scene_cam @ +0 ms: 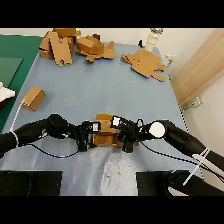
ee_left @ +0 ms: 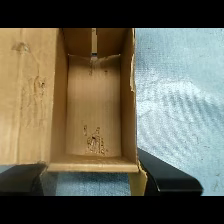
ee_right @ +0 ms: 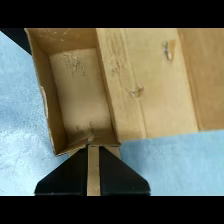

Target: Fold the box.

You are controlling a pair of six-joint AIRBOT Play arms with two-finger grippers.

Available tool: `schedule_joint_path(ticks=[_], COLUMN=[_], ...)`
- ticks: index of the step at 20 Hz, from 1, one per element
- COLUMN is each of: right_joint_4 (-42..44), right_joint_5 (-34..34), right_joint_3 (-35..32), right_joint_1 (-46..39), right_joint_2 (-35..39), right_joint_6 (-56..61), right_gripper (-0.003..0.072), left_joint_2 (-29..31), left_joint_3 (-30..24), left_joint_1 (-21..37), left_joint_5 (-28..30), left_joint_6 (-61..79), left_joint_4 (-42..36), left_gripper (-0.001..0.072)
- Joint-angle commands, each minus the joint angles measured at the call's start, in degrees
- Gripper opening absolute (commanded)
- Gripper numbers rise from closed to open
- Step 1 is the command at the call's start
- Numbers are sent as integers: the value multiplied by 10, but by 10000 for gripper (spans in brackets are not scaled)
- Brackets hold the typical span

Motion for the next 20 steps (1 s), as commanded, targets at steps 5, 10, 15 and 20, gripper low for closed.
schedule_joint_path(ticks=[5,10,15,20], right_joint_4=[48,74,79,78], right_joint_5=[-1,-2,-2,-2], right_joint_3=[0,0,0,0], right_joint_1=[9,9,9,9], right_joint_2=[-32,-33,-33,-34], right_joint_6=[-2,-2,-2,-2], right_gripper=[166,306,309,413], left_joint_2=[0,0,0,0], left_joint_3=[0,0,0,0], left_joint_1=[1,1,1,1], left_joint_5=[0,0,0,0], left_joint_6=[0,0,0,0], left_joint_4=[0,0,0,0], left_gripper=[287,287,287,287])
